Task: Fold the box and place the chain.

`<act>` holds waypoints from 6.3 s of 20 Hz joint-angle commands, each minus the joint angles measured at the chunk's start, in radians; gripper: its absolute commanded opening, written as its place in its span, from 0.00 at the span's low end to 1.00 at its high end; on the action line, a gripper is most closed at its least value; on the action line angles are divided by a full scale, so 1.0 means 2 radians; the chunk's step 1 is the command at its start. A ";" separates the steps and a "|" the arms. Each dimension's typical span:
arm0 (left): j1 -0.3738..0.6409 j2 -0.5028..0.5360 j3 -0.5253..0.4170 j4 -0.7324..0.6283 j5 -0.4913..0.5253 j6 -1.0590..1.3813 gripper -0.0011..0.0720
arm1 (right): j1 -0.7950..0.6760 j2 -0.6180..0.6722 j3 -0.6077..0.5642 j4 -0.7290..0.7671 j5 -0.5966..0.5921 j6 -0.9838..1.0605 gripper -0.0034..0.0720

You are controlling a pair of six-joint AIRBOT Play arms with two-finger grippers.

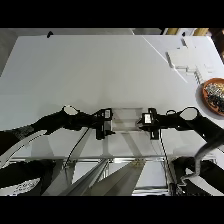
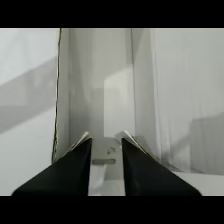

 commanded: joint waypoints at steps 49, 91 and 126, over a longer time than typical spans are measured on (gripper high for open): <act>0.000 0.000 0.000 -0.001 -0.001 0.000 0.30 | -0.121 0.040 0.000 -0.031 0.114 0.674 0.35; 0.000 0.000 0.000 -0.001 -0.001 0.000 0.30 | 0.224 -0.120 0.179 -0.427 0.038 1.267 0.28; 0.000 0.000 0.000 -0.001 -0.001 0.000 0.30 | 0.246 -0.104 0.179 -0.472 0.051 1.267 0.32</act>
